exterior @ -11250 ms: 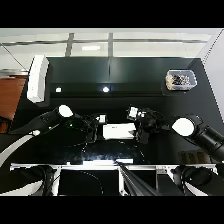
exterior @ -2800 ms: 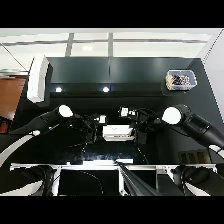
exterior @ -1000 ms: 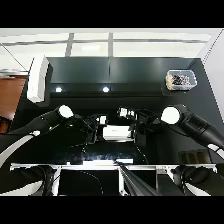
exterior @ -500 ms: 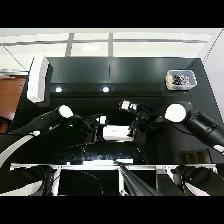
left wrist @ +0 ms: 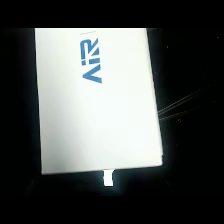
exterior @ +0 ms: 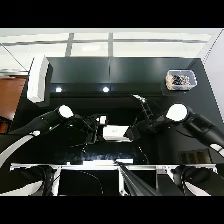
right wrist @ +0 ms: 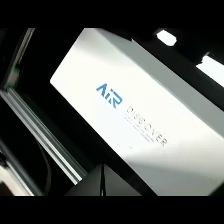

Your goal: Fold the box and place the chain.

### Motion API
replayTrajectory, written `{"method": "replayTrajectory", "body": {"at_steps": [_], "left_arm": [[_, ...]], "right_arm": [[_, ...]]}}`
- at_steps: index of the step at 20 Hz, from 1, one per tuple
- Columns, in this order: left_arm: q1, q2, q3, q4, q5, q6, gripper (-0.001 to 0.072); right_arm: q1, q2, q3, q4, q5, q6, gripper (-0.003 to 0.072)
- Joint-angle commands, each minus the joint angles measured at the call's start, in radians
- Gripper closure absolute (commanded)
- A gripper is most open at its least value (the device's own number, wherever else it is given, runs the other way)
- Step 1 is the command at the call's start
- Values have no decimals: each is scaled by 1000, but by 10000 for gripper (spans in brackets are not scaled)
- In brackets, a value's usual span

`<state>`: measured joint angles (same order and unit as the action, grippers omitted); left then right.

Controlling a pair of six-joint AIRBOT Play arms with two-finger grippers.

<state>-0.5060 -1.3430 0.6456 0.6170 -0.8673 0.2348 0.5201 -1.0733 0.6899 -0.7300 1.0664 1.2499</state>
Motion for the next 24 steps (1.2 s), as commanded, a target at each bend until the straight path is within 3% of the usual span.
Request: {"method": "replayTrajectory", "body": {"at_steps": [1,7,24], "left_arm": [[0,0,0,0,0,0,168],[0,0,0,0,1,0,167],[0,0,0,0,1,0,167]], "right_arm": [[-3,-67,-35,166,-87,41,667],[-3,-129,-36,112,-92,42,666],[-3,-134,-35,82,-126,41,665]]}}
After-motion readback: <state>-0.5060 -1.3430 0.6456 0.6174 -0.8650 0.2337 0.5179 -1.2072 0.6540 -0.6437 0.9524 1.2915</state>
